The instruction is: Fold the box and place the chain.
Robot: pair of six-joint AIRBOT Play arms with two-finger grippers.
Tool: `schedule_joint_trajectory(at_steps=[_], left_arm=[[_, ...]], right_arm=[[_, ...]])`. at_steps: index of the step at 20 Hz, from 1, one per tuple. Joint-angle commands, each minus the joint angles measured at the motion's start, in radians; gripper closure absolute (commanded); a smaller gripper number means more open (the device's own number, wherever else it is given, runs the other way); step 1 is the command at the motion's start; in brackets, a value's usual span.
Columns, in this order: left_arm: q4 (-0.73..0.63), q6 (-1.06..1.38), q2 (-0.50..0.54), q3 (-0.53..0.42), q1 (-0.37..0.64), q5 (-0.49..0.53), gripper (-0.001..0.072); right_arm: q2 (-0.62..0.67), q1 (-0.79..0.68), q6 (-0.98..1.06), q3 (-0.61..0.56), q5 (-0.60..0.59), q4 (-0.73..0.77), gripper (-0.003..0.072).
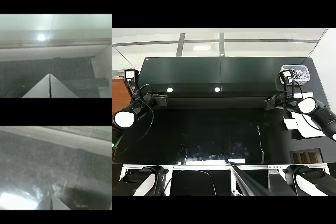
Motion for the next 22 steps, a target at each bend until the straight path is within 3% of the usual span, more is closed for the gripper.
schedule_joint_trajectory(at_steps=[1, 9, 16, 17, 18, 22], left_arm=[[0.000, 0.000, 0.000, 0.000, 0.001, 0.000, 0.0680], [0.000, 0.000, 0.000, 0.000, 0.001, 0.000, 0.0680], [0.000, 0.000, 0.000, 0.000, 0.001, 0.000, 0.0680], [0.000, 0.000, 0.000, 0.000, 0.001, 0.009, 0.0680], [0.000, 0.000, 0.000, 0.000, 0.001, 0.023, 0.0680], [0.000, 0.000, 0.000, 0.000, 0.001, 0.029, 0.0680]], right_arm=[[0.000, 0.000, 0.000, -0.001, 0.000, 0.000, 0.0672], [0.000, 0.000, 0.001, -0.001, 0.000, 0.005, 0.0672], [0.000, 0.000, 0.001, 0.000, -0.047, 0.365, 0.0660], [0.000, -0.009, 0.000, 0.000, -0.068, 0.359, 0.0395], [0.000, -0.033, 0.001, 0.003, -0.066, 0.333, -0.0034], [0.000, -0.279, 0.049, 0.078, 0.006, 0.171, -0.0034]])
